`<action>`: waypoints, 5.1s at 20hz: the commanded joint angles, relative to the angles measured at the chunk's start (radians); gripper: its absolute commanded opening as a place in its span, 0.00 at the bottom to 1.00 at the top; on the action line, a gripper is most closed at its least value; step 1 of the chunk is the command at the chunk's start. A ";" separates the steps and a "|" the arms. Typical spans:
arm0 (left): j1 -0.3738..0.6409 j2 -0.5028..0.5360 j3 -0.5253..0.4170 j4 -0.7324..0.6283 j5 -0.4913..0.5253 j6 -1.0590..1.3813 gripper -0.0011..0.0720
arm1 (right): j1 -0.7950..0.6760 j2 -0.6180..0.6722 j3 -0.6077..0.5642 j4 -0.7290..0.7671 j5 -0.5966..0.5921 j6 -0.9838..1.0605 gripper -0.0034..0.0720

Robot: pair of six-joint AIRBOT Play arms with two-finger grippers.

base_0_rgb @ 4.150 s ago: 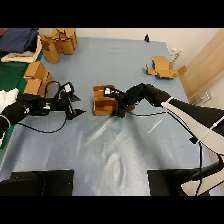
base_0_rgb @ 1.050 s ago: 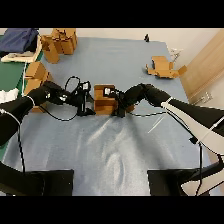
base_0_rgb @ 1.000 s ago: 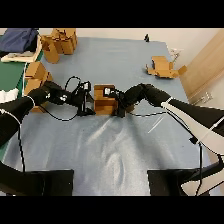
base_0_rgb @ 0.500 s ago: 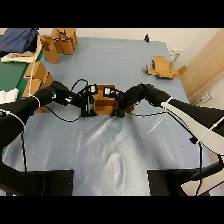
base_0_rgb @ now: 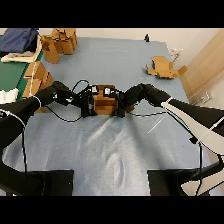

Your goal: Fold the box.

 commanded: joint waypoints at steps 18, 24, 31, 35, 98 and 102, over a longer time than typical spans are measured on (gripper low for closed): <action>-0.001 -0.001 0.000 0.004 0.006 -0.034 0.31 | -0.116 0.204 0.000 -0.097 -0.141 0.147 0.99; -0.001 -0.001 0.000 0.005 0.005 -0.036 0.31 | -0.253 0.323 -0.002 -0.010 -0.226 0.243 0.90; 0.000 -0.001 0.000 0.005 0.005 -0.051 0.31 | -0.556 0.206 -0.011 0.231 -0.399 0.853 0.05; 0.000 -0.001 0.000 0.005 0.005 -0.051 0.31 | -0.585 0.061 -0.047 0.502 -0.558 0.782 0.04; 0.000 -0.001 0.000 0.009 0.005 -0.053 0.31 | -0.428 -0.073 -0.050 0.663 -0.396 0.660 0.05; 0.000 -0.001 0.000 0.009 0.005 -0.053 0.31 | -0.427 -0.072 -0.050 0.709 -0.413 0.642 0.05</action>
